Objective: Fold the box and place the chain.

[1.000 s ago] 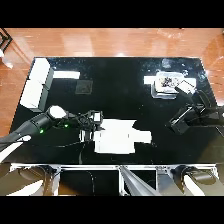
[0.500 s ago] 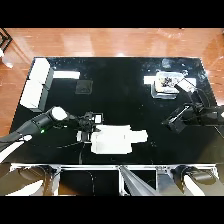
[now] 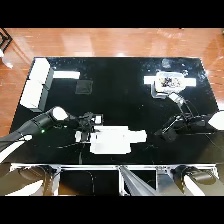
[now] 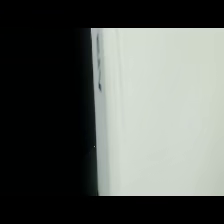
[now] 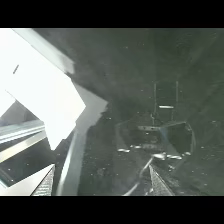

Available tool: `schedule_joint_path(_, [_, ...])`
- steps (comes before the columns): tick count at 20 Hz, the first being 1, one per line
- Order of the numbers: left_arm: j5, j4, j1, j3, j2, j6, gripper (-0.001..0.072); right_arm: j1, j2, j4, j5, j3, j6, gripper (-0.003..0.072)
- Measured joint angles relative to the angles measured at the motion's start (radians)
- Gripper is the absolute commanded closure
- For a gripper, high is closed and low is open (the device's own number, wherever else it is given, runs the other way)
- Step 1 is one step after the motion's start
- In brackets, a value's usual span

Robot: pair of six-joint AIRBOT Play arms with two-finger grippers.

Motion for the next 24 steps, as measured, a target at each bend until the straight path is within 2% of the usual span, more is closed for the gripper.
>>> schedule_joint_path(5, [-0.003,0.002,0.0,0.0,-0.001,-0.021,0.069,0.006,0.0,0.012,-0.002,-0.018,-0.008,-0.0009])
schedule_joint_path(8, [-0.002,-0.045,0.0,0.0,-0.001,-0.024,0.069,0.007,0.0,0.023,0.004,-0.027,-0.038,-0.0009])
schedule_joint_path(13, [0.002,-0.101,0.001,0.0,-0.008,-0.024,0.0689,0.008,0.0,0.082,0.018,-0.057,-0.148,-0.0009])
schedule_joint_path(17, [0.003,-0.113,0.0,0.0,-0.035,-0.025,0.0689,0.059,0.0,0.14,0.01,-0.134,-0.272,-0.0009])
schedule_joint_path(24, [-0.005,-0.114,0.0,0.003,-0.053,-0.025,0.0688,0.273,0.0,0.18,-0.211,-0.203,-0.389,-0.0009])
